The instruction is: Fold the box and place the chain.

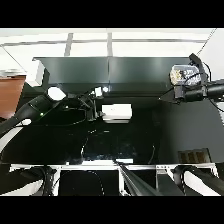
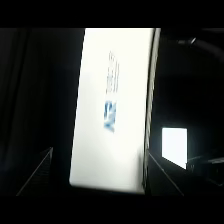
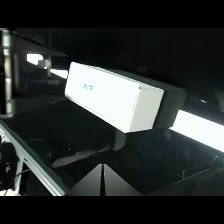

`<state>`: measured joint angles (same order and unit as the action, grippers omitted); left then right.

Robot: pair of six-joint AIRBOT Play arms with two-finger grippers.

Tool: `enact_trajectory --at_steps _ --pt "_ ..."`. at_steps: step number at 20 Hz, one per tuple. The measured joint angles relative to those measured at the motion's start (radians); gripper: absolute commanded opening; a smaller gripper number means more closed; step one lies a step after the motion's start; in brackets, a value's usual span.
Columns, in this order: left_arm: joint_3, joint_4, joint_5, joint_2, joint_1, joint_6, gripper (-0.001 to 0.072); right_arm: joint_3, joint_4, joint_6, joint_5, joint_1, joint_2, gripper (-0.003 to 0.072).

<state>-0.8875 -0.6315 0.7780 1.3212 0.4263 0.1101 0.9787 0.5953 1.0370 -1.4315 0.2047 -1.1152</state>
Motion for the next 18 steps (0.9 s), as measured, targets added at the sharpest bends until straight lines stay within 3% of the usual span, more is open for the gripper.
enact_trajectory --at_steps 9,18 --pt "-0.247 0.069 0.016 0.214 0.148 -0.147 0.0708 0.000 0.011 -0.001 0.016 0.013 0.011 0.0012" --pt "-0.297 0.066 0.049 0.315 0.146 -0.261 0.0708 0.000 0.012 -0.025 0.021 0.013 0.011 0.0012"
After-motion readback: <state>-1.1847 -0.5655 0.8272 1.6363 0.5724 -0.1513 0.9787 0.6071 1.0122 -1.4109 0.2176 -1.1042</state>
